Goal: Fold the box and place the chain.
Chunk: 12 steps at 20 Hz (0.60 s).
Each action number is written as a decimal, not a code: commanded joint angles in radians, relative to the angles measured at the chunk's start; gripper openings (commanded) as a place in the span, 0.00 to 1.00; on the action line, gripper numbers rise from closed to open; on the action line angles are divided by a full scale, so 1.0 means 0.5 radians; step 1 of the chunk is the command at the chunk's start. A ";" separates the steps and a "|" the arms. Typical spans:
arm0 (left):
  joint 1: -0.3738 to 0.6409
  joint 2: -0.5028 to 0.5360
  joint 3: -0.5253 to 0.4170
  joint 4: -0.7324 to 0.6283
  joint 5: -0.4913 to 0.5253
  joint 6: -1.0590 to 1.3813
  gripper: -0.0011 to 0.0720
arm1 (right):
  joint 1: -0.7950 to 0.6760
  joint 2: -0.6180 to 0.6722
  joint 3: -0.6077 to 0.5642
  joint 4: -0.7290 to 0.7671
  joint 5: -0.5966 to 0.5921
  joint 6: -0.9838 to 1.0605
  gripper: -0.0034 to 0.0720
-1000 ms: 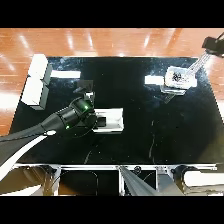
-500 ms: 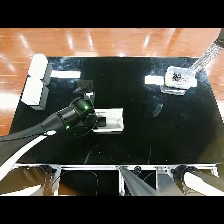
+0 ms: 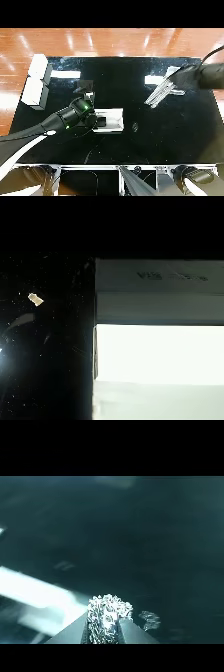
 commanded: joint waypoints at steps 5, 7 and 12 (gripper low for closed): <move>0.000 -0.001 0.002 0.001 0.000 0.001 0.04 | 0.684 0.013 -0.212 0.069 -0.232 0.187 0.08; 0.000 -0.001 0.002 0.002 0.004 0.003 0.04 | 0.747 -0.071 -0.212 0.136 -0.261 0.185 0.08; 0.000 -0.001 0.002 0.000 0.003 0.035 0.04 | 0.838 -0.325 -0.211 0.188 -0.460 0.112 0.08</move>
